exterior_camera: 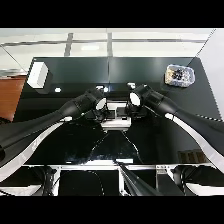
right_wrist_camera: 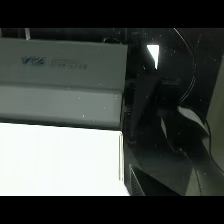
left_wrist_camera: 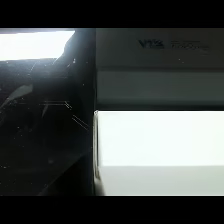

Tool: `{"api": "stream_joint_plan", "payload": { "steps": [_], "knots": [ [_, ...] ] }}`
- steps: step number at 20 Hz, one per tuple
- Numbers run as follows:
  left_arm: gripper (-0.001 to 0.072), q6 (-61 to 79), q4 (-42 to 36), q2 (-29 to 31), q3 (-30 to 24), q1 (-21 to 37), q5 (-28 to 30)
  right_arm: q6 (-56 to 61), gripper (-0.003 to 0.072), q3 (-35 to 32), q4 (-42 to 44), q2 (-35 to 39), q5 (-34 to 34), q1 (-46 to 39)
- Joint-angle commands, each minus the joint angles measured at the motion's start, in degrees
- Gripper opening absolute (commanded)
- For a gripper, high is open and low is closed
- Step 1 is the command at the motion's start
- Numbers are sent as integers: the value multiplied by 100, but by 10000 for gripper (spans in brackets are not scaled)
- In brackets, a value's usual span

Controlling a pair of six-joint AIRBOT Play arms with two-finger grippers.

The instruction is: Fold the box and place the chain.

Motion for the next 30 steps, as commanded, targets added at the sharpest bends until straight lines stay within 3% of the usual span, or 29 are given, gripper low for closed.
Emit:
{"api": "stream_joint_plan", "payload": {
  "steps": [1, 7, 8, 11, 12, 17, 18, 19, 20, 22, 23, 24, 28, 29, 30],
  "knots": [
    [25, 7, -2, 0, 7, 2, 7, -66, 354, 7, 57, -37, 2, 7],
    [25, 9, -2, 0, 7, 2, 7, -131, 353, 7, 33, -125, 101, 4],
    [25, 9, -2, 0, 7, 2, 7, -133, 204, 7, 33, -125, 98, 4],
    [25, 9, -2, 0, 7, 2, 7, -164, 87, 7, 35, -127, 76, 4],
    [25, 9, -2, 0, 7, 2, 7, -197, 15, 7, 28, -127, 76, 7],
    [25, 7, -2, 0, 7, 2, 7, -238, 20, 9, 59, -116, 94, 4],
    [25, 9, -2, 0, 7, 2, 7, -238, 80, 9, 57, -116, 118, 4],
    [25, 9, -2, 0, 7, 2, 7, -240, 215, 9, 59, -116, 146, 4],
    [25, 7, -2, 0, 7, 2, 9, -258, 258, 9, 59, -116, 177, 4],
    [25, 9, -2, 0, 7, 2, 11, -258, 256, 9, 59, -116, 227, 4],
    [25, 9, -2, 0, 7, 4, 11, -260, 221, 9, 57, -116, 229, 4],
    [25, 7, -2, 0, 7, 2, 11, -260, 19, 9, 55, -116, 229, 4],
    [25, 9, -2, 0, 7, 2, 7, -319, 17, 9, 63, -107, 249, 4],
    [25, 9, -2, 0, 7, 2, 7, -319, 47, 11, 57, -70, 273, 2],
    [25, 9, -2, 0, 7, 4, 7, -323, 241, 11, 50, 7, 297, -13]
  ]
}}
